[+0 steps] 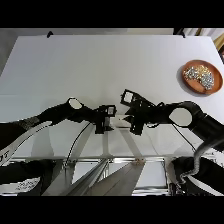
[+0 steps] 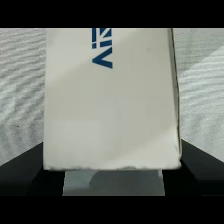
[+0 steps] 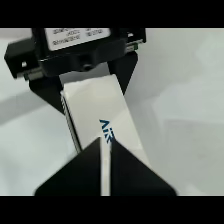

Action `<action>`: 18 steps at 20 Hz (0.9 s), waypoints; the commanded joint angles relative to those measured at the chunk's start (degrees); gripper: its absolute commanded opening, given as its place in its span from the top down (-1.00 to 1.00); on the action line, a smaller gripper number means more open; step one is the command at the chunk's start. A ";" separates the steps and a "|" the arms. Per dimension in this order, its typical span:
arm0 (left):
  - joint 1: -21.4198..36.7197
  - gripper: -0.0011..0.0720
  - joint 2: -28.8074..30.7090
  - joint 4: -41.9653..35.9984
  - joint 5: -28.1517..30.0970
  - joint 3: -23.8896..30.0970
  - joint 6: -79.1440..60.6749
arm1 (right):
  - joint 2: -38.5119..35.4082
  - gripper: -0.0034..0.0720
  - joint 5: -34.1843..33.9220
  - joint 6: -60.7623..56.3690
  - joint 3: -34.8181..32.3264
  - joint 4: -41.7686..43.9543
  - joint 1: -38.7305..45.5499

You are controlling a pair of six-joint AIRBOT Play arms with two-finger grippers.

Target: Fold the box and place the chain.

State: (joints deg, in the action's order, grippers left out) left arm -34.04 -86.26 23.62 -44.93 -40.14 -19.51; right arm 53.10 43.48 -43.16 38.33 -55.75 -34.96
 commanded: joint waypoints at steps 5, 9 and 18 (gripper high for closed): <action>0.00 0.28 0.02 -0.02 0.11 0.02 0.02 | -1.55 0.89 -17.51 11.65 -14.14 36.22 2.27; 0.00 0.28 0.02 -0.02 0.13 0.02 0.02 | -1.33 0.90 -15.80 16.31 -16.04 38.88 2.16; 0.00 0.28 0.02 -0.02 0.11 0.02 0.02 | -0.83 0.90 -14.36 18.25 -18.82 39.10 0.07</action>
State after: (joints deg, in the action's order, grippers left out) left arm -34.04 -86.26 23.59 -44.84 -40.14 -19.46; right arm 52.14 29.65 -25.63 20.43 -17.15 -33.71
